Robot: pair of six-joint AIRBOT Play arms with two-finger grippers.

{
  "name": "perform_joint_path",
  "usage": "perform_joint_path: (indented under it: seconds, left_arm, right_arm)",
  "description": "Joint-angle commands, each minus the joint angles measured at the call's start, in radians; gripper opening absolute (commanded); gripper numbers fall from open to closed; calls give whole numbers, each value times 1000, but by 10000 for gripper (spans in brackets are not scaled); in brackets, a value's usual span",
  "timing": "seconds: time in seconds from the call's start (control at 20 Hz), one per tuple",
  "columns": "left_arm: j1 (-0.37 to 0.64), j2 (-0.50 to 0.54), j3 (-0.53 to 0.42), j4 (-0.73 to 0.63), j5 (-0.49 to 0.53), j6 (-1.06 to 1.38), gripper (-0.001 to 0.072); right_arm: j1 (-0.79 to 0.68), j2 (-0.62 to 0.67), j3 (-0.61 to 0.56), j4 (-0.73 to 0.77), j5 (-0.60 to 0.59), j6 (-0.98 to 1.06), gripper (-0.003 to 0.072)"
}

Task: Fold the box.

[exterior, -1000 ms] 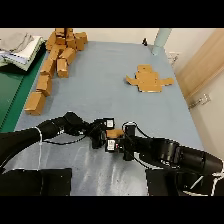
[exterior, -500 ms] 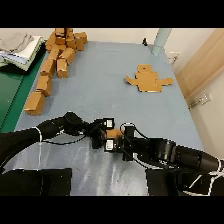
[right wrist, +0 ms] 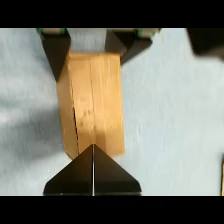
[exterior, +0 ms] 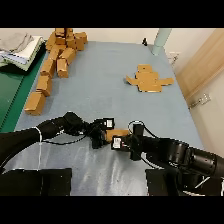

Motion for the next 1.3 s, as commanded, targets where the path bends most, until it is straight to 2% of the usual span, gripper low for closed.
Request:
perform_joint_path:
  seconds: [0.0, 0.2, 0.35, 0.5, 0.6, 0.75, 0.9, 1.05, 1.2, 1.25]
  left_arm:
    - [0, 1, 0, 0, 0, 0, 489]
    - [0, 1, 0, 0, 0, 0, 489]
    - [0, 0, 0, 0, 0, 0, 489]
    - [0, 0, 0, 0, 0, 0, 489]
    - [0, 1, 0, 0, 0, 0, 489]
    - [0, 1, 0, 0, 1, 0, 489]
    - [6, 11, 18, 0, 35, -64, 489]
    - [50, 67, 41, 0, 162, -264, 489]
    - [156, 96, 47, 0, 433, -431, 489]
    - [214, 96, 47, 0, 490, -460, 490]
  right_arm:
    - [0, 14, 1, -97, -196, 156, 3]
    - [-5, 14, 1, -230, -466, 670, 4]
    - [-62, 13, 1, -143, -526, 950, 4]
    - [-204, 0, 5, 105, -497, 1068, 4]
    - [-323, -2, 8, 241, -415, 1063, 3]
    - [-518, -6, 55, 352, -288, 978, 4]
    - [-645, -16, 121, 367, -176, 966, 4]
    - [-658, -19, 137, 367, -72, 966, 4]
    - [-658, -51, 137, 367, -53, 966, 4]
    - [-658, -65, 137, 367, -52, 966, 4]
